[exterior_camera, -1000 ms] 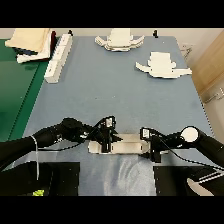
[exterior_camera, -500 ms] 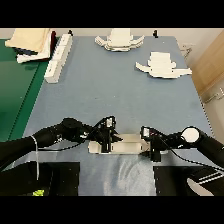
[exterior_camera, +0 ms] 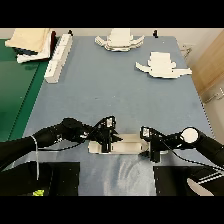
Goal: Fold the box.
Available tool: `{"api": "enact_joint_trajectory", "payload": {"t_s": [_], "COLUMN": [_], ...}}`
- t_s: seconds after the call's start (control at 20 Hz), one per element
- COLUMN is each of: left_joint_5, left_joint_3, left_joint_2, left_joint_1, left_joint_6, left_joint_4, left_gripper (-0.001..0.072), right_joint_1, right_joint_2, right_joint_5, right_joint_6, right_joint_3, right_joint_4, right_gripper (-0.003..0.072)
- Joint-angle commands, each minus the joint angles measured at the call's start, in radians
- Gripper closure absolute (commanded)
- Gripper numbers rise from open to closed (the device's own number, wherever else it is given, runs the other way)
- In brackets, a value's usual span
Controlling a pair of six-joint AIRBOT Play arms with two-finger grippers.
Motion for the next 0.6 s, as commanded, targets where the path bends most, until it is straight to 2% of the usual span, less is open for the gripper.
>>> {"api": "enact_joint_trajectory", "payload": {"t_s": [0.0,0.15,0.55], "left_joint_5": [0.0,0.0,0.0], "left_joint_3": [0.001,0.001,0.001], "left_joint_2": [0.001,0.001,0.001], "left_joint_1": [0.001,0.001,0.001], "left_joint_6": [0.0,0.0,0.0], "left_joint_4": [0.0,0.0,0.0], "left_gripper": [0.0693,0.0693,0.0693], "right_joint_1": [0.002,0.002,0.002], "right_joint_2": [0.0,0.0,0.001], "right_joint_5": [-0.002,-0.003,-0.003], "right_joint_6": [-0.016,-0.019,-0.019], "right_joint_3": [0.0,0.0,0.0], "right_joint_4": [0.008,0.012,0.039], "right_gripper": [0.0116,0.0092,0.0093]}}
